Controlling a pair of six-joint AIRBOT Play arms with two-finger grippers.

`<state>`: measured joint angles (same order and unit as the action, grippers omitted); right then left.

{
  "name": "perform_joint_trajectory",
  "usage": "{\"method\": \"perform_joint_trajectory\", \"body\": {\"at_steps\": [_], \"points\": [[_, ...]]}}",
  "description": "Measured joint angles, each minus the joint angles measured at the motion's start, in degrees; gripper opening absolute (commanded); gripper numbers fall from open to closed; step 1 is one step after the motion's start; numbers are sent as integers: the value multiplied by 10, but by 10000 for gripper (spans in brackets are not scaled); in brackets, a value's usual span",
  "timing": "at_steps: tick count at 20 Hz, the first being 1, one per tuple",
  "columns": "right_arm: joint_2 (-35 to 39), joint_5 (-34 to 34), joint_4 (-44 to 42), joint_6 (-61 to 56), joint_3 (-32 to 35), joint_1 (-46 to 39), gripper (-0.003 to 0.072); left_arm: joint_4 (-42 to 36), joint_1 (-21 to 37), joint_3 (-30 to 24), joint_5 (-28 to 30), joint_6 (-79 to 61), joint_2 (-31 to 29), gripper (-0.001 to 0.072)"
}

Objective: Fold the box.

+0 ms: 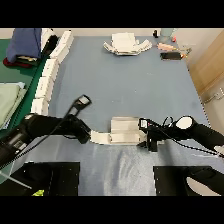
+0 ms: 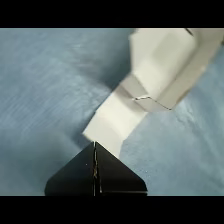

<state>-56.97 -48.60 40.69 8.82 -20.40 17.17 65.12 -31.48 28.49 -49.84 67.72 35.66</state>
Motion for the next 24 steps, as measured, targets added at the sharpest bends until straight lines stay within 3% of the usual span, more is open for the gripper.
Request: {"method": "perform_joint_trajectory", "body": {"at_steps": [4,9,18,24], "points": [[0,0,0,0,0,0,516,78,79,-20,-49,234,-47,14],[0,0,0,0,0,0,516,4,111,-68,-29,271,6,13],[0,0,0,0,0,0,516,-207,9,-91,109,195,128,13],[0,0,0,0,0,0,517,-271,-34,-89,133,187,143,16]]}}
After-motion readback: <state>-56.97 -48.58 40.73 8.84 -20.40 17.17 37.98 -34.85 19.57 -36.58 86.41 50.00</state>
